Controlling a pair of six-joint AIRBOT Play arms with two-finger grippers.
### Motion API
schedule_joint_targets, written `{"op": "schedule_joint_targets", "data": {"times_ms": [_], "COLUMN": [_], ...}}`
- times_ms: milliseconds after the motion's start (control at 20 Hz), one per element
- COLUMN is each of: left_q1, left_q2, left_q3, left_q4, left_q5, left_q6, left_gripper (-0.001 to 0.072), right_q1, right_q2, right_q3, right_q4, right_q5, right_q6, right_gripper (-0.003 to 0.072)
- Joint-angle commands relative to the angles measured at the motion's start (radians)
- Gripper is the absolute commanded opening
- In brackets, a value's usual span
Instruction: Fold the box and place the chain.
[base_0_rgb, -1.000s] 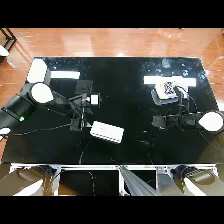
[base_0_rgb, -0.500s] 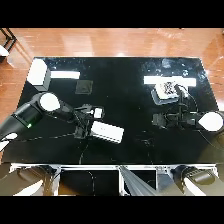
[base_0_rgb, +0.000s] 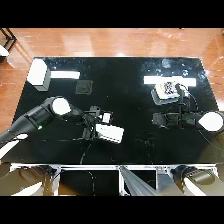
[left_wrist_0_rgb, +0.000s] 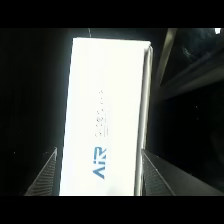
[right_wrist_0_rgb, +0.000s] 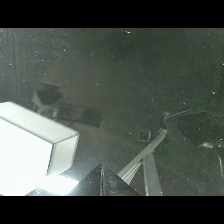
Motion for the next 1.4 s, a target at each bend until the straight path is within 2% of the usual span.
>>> {"op": "schedule_joint_targets", "data": {"times_ms": [0, 1350], "left_q1": [-0.006, -0.023], "left_q2": [-0.034, -0.049], "left_q3": [0.000, -0.013], "left_q4": [-0.038, -0.035], "left_q5": [0.014, 0.036], "left_q6": [-0.001, -0.054], "left_gripper": [0.0640, 0.0640], "right_q1": [-0.001, -0.001], "right_q2": [0.000, 0.000], "right_q3": [0.001, 0.001], "right_q4": [0.000, 0.000], "right_q5": [-0.002, -0.009], "right_q6": [0.000, 0.000], "right_gripper": [0.0022, 0.0022]}}
